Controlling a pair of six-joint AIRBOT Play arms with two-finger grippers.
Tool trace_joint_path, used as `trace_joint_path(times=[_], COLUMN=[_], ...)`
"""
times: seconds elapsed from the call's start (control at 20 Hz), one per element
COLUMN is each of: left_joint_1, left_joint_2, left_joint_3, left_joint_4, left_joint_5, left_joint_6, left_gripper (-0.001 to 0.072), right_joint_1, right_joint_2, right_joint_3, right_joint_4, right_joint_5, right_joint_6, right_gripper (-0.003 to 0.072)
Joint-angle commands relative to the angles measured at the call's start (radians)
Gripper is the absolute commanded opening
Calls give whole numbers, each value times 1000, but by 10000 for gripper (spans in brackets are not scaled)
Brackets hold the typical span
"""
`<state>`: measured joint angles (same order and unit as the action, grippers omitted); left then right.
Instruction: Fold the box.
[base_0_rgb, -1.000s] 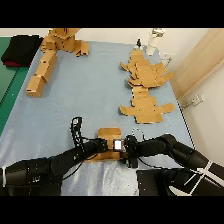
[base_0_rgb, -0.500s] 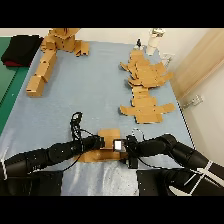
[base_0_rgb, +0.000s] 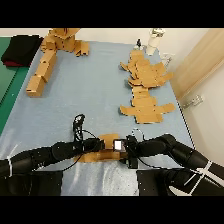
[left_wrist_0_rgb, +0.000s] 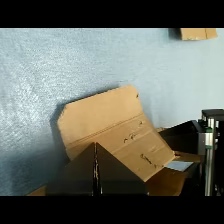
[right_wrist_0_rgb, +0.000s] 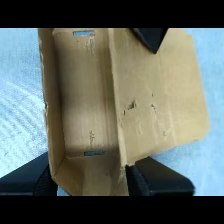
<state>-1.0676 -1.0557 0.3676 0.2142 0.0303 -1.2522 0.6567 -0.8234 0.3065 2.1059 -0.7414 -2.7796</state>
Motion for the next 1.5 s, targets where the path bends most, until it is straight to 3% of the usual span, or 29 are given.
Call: trace_joint_path(times=[0.0,0.05,0.15,0.65,0.85,1.25,1.45], left_joint_1=[11,19,39,60,62,156,187], left_joint_2=[-5,-5,-5,-3,51,107,163], left_joint_3=[1,1,1,1,1,-1,-1], left_joint_4=[0,-1,3,19,23,38,159], left_joint_5=[-16,-23,-48,-80,-82,-141,-206], left_joint_6=[12,26,34,41,68,131,146], left_gripper=[11,11,11,11,11,11,11], right_joint_1=[0,0,0,0,0,0,0], right_joint_2=[-19,-19,-18,-17,-17,8,19], right_joint_3=[0,-1,0,0,2,2,2], right_joint_4=[-4,-5,-9,-34,-32,-32,-34], right_joint_5=[-1,-1,-5,0,-2,0,0], right_joint_6=[9,9,9,13,16,15,15], right_gripper=[508,505,380,364,364,364,366])
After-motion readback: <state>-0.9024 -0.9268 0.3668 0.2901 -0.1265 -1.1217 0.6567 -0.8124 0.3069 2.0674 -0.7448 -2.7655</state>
